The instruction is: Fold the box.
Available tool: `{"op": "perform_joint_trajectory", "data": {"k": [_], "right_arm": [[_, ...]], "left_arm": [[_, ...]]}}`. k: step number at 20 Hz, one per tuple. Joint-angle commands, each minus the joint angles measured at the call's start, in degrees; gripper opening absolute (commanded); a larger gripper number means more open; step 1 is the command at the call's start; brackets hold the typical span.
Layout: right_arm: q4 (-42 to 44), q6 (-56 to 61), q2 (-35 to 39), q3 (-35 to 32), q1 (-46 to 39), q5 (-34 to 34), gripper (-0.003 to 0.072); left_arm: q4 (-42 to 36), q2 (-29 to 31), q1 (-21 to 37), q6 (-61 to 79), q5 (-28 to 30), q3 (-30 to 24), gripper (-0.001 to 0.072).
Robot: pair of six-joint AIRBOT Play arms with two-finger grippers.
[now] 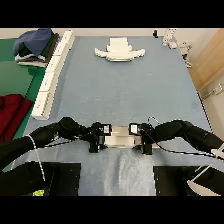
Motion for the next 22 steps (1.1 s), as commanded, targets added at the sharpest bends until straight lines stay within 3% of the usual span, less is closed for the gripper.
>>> {"op": "perform_joint_trajectory", "data": {"k": [1, 6, 10, 13, 16, 17, 18, 19, 22], "right_arm": [[-0.7, 3.0, 0.5, 0.2, 0.0, 0.0, 0.0720], [-12.4, 17.8, 7.5, 1.8, 0.0, -4.2, 0.0720], [-20.1, 40.0, 15.1, 3.0, 0.0, -17.7, 0.0710], [-11.2, 57.7, 19.5, 4.7, 0.0, -22.6, 0.0709], [3.5, 65.6, 19.1, 4.6, 1.2, -16.6, 0.0619], [4.1, 69.4, 17.7, 4.6, 2.9, -13.5, 0.0437], [4.0, 72.0, 16.1, 4.6, 4.7, -11.2, 0.0047], [4.3, 73.6, 13.8, 4.6, 6.7, -8.3, 0.0007], [4.4, 79.2, 8.7, 5.4, 11.5, 0.7, 0.0005]], "left_arm": [[0.0, 0.0, 0.0, 0.0, 0.1, 0.0, 0.0521], [0.0, 0.0, 0.0, 0.0, 0.1, 0.0, 0.0521], [0.0, 0.0, 0.0, 0.0, 0.1, 0.0, 0.0521], [0.0, 0.0, 0.0, 0.0, 0.1, 0.0, 0.0521], [0.0, 0.0, 0.0, 0.0, 0.1, 0.0, 0.0521], [0.0, 0.0, 0.0, 0.0, 0.1, 0.0, 0.0521], [0.0, 0.0, 0.0, 0.0, 0.1, 0.0, 0.0521], [0.0, 0.0, 0.0, 0.0, 0.1, 0.0, 0.0521], [0.0, 0.0, 0.0, 0.0, 0.1, 0.0, 0.0521]]}}
